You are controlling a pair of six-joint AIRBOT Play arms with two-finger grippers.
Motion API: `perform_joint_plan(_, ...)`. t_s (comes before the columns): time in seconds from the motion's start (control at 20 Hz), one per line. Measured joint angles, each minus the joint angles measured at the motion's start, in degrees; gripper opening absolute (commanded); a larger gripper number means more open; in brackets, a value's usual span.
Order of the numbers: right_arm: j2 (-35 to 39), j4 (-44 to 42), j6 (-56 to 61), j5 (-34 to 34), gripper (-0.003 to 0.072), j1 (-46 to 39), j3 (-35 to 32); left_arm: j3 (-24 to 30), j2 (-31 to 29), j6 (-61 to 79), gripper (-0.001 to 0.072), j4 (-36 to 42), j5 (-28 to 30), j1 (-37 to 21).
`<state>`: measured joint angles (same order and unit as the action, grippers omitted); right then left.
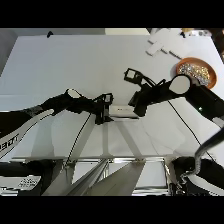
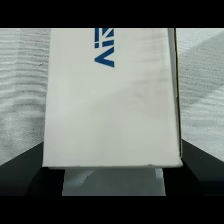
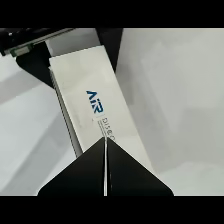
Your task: Fold the box and place the chain.
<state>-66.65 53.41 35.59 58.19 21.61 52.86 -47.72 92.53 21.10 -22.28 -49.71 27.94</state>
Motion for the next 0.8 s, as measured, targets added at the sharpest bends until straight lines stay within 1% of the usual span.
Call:
perform_joint_plan(0.1,0.11,-6.36,-1.75,1.36,0.0015,-4.09,-2.23,0.0,0.0,0.02,0.0206,-0.02,-0.02,0.0)
perform_joint_plan(0.2,0.15,-13.33,-4.46,2.67,0.0015,-7.48,-5.88,0.0,0.0,0.07,0.0206,-0.02,-0.02,0.0)
perform_joint_plan(0.35,0.0,-20.61,-7.8,2.99,0.0015,-10.47,-11.13,0.0,0.0,0.07,0.0206,-0.02,-0.02,0.0)
perform_joint_plan(0.5,-1.31,-24.35,-9.49,2.8,0.0015,-11.69,-14.1,0.0,0.0,0.07,0.0206,-0.04,-0.02,0.0)
perform_joint_plan(0.8,-2.93,-25.99,-10.4,2.62,0.0014,-12.35,-15.72,0.0,0.0,0.07,0.0206,-0.04,-0.02,0.0)
